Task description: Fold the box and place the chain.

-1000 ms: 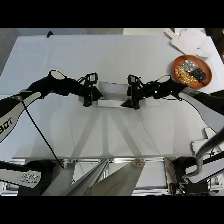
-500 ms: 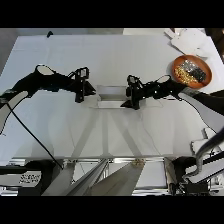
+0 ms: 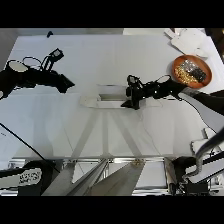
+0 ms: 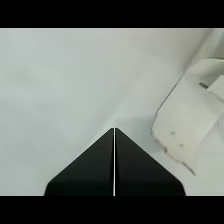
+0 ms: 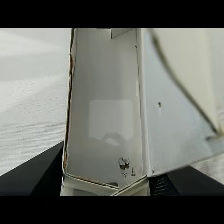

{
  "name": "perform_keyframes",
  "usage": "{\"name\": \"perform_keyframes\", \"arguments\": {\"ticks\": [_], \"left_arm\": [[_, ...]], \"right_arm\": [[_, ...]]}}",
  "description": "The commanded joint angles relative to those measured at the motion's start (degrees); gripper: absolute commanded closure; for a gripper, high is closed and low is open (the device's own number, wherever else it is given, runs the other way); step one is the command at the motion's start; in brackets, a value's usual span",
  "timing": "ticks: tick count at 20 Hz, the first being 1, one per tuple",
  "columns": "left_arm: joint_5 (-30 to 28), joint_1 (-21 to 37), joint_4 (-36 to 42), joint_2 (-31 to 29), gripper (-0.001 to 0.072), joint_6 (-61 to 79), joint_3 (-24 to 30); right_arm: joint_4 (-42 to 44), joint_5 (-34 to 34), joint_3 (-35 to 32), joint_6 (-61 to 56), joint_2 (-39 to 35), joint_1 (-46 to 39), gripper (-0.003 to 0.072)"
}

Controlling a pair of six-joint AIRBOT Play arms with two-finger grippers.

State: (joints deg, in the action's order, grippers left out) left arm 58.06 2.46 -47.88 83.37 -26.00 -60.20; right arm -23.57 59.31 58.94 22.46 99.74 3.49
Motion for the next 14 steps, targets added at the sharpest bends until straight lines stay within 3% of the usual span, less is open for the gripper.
{"name": "perform_keyframes", "arguments": {"ticks": [1, 7, 14], "left_arm": [[-1.9, 0.8, -13.8, 0.0, 0.0696, -30.1, 0.7], [-1.2, -3.3, -8.2, 0.0, 0.0698, -29.5, 7.7], [-1.1, -9.6, -2.9, 0.1, 0.0697, -29.5, 8.2]], "right_arm": [[0.0, 0.1, 0.0, -0.1, 0.0, 0.0, 0.024], [0.0, 0.1, 0.0, 0.0, 0.0, 0.0, 0.024], [0.0, 0.1, 0.0, 0.0, 0.0, 0.0, 0.024]]}}
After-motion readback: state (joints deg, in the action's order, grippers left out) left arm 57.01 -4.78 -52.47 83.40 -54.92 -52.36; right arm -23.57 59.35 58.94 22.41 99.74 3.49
